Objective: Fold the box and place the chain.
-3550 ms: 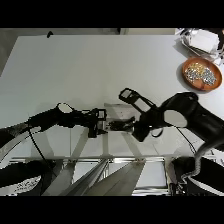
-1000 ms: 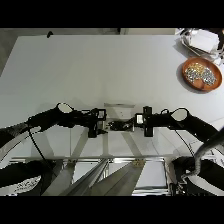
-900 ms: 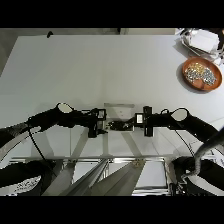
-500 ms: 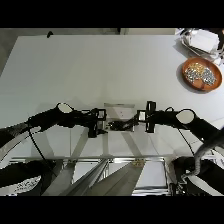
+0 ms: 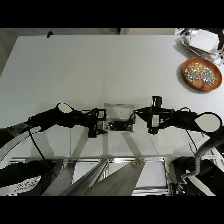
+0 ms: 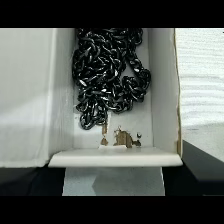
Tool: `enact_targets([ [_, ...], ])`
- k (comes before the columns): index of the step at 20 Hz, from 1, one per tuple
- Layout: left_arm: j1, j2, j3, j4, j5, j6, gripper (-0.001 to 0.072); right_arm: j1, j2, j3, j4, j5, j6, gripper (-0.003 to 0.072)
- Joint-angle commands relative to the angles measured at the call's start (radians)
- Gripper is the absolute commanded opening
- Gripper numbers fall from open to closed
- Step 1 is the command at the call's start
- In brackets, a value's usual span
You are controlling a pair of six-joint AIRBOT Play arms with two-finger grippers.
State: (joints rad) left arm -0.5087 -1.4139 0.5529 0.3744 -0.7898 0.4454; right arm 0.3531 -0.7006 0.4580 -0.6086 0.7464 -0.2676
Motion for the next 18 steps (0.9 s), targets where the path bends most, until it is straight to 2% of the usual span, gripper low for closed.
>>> enact_targets([
  [1, 0.000, 0.000, 0.000, 0.000, 0.000, 0.000, 0.0211, 0.003, 0.037, 0.049, 0.163, 0.121, 0.007, 0.0014],
  [5, 0.000, 0.000, 0.000, 0.000, 0.000, 0.000, 0.0211, 0.076, 0.027, 0.049, 0.242, 0.119, 0.010, 0.0014],
  [7, 0.000, 0.000, 0.000, 0.000, 0.000, 0.000, 0.0211, 0.127, 0.000, 0.049, 0.279, 0.074, 0.037, 0.0014],
  [10, 0.000, 0.000, 0.000, 0.000, 0.000, 0.000, 0.0211, 0.172, -0.098, 0.049, 0.285, -0.012, 0.089, 0.0015],
  [12, 0.000, 0.000, 0.000, 0.000, 0.000, 0.000, 0.0211, 0.174, -0.174, 0.049, 0.274, -0.015, 0.095, 0.0018],
  [15, 0.000, 0.000, 0.000, 0.000, 0.000, 0.000, 0.0211, 0.172, -0.266, 0.049, 0.236, -0.039, 0.136, 0.0137],
  [17, 0.000, 0.000, 0.000, 0.000, 0.000, 0.000, 0.0211, 0.172, -0.299, 0.049, 0.180, -0.041, 0.137, 0.0280],
  [18, 0.000, 0.000, 0.000, 0.000, 0.000, 0.000, 0.0211, 0.166, -0.299, 0.049, 0.168, -0.040, 0.137, 0.0302],
])
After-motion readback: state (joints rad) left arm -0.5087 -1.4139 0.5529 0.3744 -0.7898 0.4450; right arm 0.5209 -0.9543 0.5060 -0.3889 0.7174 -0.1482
